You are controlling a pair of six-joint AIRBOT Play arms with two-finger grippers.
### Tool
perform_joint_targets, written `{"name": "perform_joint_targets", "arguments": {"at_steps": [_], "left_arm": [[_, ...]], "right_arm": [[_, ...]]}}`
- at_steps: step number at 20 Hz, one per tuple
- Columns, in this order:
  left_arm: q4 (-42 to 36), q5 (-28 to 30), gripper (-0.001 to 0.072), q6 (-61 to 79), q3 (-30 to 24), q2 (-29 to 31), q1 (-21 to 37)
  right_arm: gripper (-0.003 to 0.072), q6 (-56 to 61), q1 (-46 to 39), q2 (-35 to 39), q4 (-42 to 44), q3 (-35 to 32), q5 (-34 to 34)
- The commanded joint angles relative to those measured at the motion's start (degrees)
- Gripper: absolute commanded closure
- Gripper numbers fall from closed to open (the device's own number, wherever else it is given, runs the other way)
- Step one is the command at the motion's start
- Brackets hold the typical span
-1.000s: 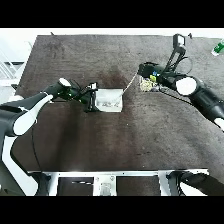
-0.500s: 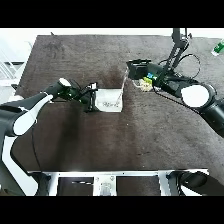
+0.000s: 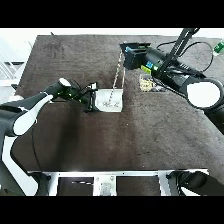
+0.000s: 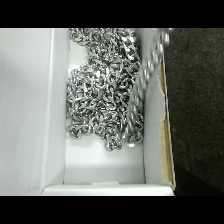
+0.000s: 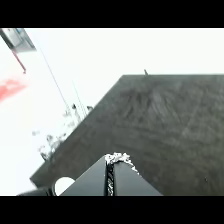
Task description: Fold the box and place the chain.
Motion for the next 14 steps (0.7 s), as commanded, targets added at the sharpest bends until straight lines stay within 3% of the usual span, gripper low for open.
{"name": "perform_joint_targets", "arguments": {"at_steps": [1,14], "left_arm": [[0.00,0.02,0.0244,0.00,0.04,0.00,0.00],[0.00,0.02,0.0244,0.00,0.04,0.00,0.00]], "right_arm": [[0.0678,-1.01,1.03,0.04,-0.02,1.84,-2.21],[0.0678,-2.89,2.16,-1.86,-0.07,2.34,-1.99]]}}
